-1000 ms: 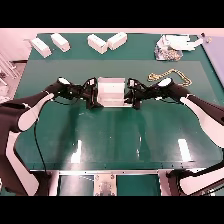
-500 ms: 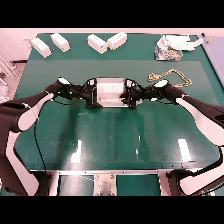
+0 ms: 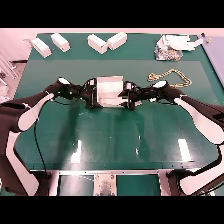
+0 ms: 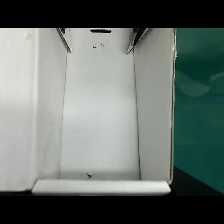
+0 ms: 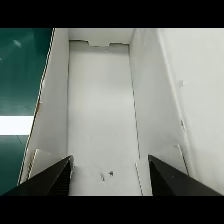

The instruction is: Fold the box and place the chain.

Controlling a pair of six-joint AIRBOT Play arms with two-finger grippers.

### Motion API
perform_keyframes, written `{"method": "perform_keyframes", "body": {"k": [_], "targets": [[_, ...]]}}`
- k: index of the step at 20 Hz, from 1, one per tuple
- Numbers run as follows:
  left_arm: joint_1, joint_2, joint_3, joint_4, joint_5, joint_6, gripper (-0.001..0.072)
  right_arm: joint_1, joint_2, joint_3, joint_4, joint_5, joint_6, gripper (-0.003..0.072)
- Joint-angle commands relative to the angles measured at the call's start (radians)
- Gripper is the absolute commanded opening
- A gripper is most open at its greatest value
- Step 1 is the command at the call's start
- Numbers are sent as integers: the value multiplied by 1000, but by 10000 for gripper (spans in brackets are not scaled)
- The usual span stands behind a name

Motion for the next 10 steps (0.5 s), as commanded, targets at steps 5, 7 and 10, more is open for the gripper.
{"method": "perform_keyframes", "body": {"k": [5,7,10], "targets": [[0,0,0,-2,3,-1,476,-9,-2,1,-41,5,5,370],[0,0,0,-2,3,-1,476,-22,2,1,-45,4,28,215],[0,0,0,-2,3,-1,476,-40,18,1,-50,13,88,110]]}}
